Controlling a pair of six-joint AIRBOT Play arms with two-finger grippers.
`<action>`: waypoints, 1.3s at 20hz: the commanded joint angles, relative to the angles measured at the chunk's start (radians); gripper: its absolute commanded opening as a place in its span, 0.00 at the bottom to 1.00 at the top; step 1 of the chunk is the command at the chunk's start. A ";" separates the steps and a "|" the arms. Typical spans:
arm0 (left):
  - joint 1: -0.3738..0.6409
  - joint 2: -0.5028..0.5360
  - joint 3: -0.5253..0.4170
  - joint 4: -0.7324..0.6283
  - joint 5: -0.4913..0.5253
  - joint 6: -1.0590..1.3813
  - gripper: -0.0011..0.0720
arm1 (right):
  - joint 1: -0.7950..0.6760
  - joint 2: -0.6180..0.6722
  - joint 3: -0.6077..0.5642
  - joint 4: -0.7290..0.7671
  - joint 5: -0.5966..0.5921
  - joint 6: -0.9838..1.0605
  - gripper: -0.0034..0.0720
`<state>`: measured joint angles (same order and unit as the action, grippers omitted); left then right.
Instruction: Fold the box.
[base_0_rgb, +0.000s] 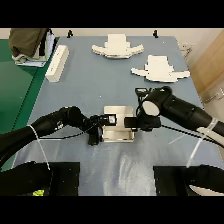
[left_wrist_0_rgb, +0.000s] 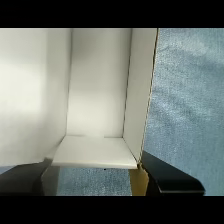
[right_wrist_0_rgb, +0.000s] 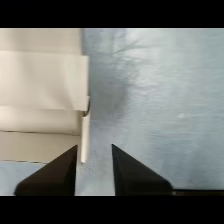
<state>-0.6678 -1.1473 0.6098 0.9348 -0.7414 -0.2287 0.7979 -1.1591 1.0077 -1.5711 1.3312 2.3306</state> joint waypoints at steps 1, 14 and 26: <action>0.000 0.000 0.000 0.000 0.001 0.000 0.65 | -0.111 0.072 0.004 -0.017 0.029 -0.093 0.24; 0.000 0.000 0.000 0.000 0.001 0.000 0.65 | -0.740 -0.481 0.043 1.120 -0.010 -1.102 0.05; 0.000 0.000 0.000 0.000 0.001 0.000 0.65 | -0.472 -0.302 0.024 1.105 0.208 -1.307 0.05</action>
<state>-0.6678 -1.1473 0.6098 0.9352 -0.7406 -0.2295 0.2554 -1.5150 1.0496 -0.4026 1.5192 1.0458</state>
